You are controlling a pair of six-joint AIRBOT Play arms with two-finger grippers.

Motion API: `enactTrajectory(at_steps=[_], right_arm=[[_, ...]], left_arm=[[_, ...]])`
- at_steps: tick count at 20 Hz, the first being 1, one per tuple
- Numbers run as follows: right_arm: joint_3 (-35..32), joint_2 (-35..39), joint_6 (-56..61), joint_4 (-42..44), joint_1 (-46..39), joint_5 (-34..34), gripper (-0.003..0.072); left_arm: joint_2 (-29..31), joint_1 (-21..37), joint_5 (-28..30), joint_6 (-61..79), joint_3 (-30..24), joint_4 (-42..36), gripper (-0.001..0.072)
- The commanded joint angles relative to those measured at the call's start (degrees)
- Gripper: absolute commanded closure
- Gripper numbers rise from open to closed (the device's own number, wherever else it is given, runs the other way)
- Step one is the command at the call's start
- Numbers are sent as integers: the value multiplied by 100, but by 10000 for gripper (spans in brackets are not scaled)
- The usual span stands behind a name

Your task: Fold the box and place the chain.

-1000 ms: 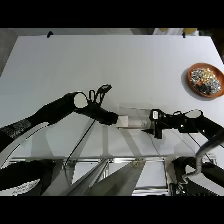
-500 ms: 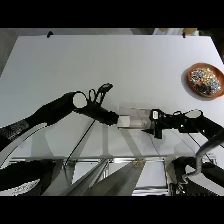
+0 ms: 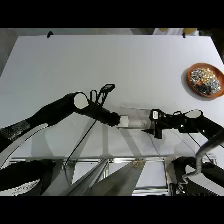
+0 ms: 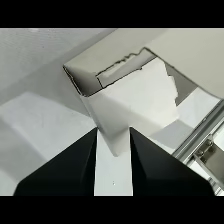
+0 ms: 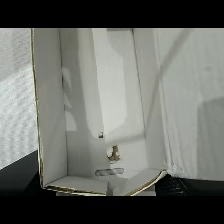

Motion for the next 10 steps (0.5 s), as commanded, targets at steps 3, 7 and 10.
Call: enactTrajectory(at_steps=[3, 7, 10], right_arm=[[0, 2, 0, 0, -2, 2, 170], [0, 2, 0, 0, -2, 2, 170], [0, 2, 0, 0, -2, 2, 170]], left_arm=[[-44, -133, 118, 13, 37, -7, 363], [-50, -245, 138, -393, 236, 321, 362], [-149, -354, 129, -894, 457, 734, 362]])
